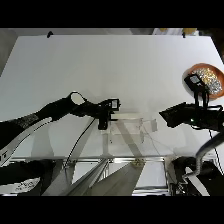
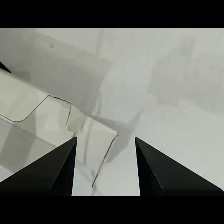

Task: Fold the box and place the chain.

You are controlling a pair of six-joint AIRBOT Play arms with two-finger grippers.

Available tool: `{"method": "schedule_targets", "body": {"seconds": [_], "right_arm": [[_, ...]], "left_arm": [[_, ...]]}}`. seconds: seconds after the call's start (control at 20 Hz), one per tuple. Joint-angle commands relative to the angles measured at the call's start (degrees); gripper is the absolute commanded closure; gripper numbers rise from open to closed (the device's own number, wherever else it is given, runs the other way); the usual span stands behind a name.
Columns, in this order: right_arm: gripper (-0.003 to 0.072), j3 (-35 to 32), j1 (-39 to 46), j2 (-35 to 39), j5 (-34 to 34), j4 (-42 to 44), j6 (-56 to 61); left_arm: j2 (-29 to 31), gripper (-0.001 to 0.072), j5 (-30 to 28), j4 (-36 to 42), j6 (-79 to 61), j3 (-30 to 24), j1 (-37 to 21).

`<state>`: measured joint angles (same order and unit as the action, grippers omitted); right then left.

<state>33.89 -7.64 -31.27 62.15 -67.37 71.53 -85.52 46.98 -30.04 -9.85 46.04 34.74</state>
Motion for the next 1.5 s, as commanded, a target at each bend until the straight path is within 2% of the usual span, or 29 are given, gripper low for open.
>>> {"method": "schedule_targets", "body": {"seconds": [0.0, 0.2, 0.25, 0.35, 0.45, 0.65, 0.8, 0.9, 1.05, 1.1, 1.2, 1.25, 1.3, 1.35, 1.45], "right_arm": [[0.0281, 0.04, -0.02, -0.04, 0.07, -0.09, 0.02], [0.0284, 0.04, -0.04, -0.04, 1.81, 0.66, 0.00], [0.0331, 0.04, -0.04, -0.04, 2.82, 0.63, -0.07], [0.0574, -0.44, -0.04, -0.04, 3.50, 2.80, -5.40], [0.0667, -2.36, -0.04, -0.07, 2.89, 9.46, -15.08], [0.0671, -7.28, -3.32, -0.07, 4.50, 12.02, -27.74], [0.0671, -10.54, -10.56, -0.17, 2.49, 13.40, -36.89], [0.0671, -11.34, -16.85, -0.17, 0.26, 10.38, -41.27], [0.0670, -11.39, -24.74, -0.17, -3.34, 1.42, -41.40], [0.0659, -11.41, -26.23, -0.17, -3.74, -0.76, -41.44], [0.0366, -11.76, -26.95, -0.20, -5.57, -3.74, -41.68], [0.0258, -12.00, -26.93, -0.17, -6.54, -4.59, -42.16], [0.0249, -12.13, -26.93, -0.20, -7.45, -5.05, -42.97], [0.0199, -12.55, -26.93, -0.17, -8.90, -5.03, -44.59], [0.0015, -14.58, -26.95, -0.20, -13.68, -5.05, -46.77]], "left_arm": [[-0.02, 0.0699, 0.04, -0.04, 0.00, 0.04, 0.00], [-0.02, 0.0699, 0.00, -0.02, 0.00, 0.04, -0.02], [-0.02, 0.0699, 0.00, -0.02, 0.00, 0.04, 0.00], [-0.02, 0.0699, 0.00, -0.02, 0.00, 0.04, 0.00], [-0.02, 0.0699, 0.02, -0.02, 0.00, 0.04, 0.00], [-0.02, 0.0699, 0.00, -0.02, 0.00, 0.04, 0.00], [-0.02, 0.0699, 0.00, -0.02, 0.00, 0.04, 0.00], [-0.02, 0.0699, 0.02, -0.04, 0.00, 0.04, 0.00], [-0.02, 0.0699, 0.00, -0.04, 0.00, 0.04, 0.00], [-0.02, 0.0699, 0.00, -0.02, 0.00, 0.04, 0.00], [-0.02, 0.0699, 0.00, -0.02, 0.00, 0.04, 0.00], [-0.02, 0.0699, 0.07, -0.04, 0.00, 0.04, -0.02], [-0.02, 0.0699, 0.00, -0.04, 0.00, 0.04, 0.00], [-0.02, 0.0699, 0.02, -0.02, 0.00, 0.04, 0.00], [-0.02, 0.0699, 0.00, -0.04, 0.00, 0.04, -0.02]]}}
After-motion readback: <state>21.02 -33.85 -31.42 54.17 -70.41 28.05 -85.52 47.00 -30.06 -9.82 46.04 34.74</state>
